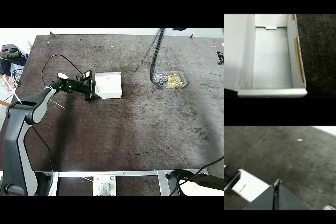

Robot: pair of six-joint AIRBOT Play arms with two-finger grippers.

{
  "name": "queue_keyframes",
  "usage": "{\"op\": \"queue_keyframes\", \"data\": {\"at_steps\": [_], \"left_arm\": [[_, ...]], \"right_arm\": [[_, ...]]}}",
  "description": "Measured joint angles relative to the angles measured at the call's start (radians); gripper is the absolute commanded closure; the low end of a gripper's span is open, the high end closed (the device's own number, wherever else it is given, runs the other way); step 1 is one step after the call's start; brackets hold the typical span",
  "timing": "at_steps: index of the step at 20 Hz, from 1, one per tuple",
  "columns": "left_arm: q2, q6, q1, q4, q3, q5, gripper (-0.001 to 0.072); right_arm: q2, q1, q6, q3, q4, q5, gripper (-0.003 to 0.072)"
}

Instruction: Fold the box and place the chain.

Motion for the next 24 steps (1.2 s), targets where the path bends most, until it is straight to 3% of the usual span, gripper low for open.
{"op": "queue_keyframes", "data": {"at_steps": [10,24], "left_arm": [[0.0,0.0,0.0,0.0,0.0,0.0,0.0372],[0.0,0.0,0.0,0.0,0.0,0.0,0.0371]], "right_arm": [[-0.195,0.186,-0.034,0.0,0.018,0.0,0.067],[-0.295,0.211,-0.04,-0.001,0.011,-0.037,0.067]]}}
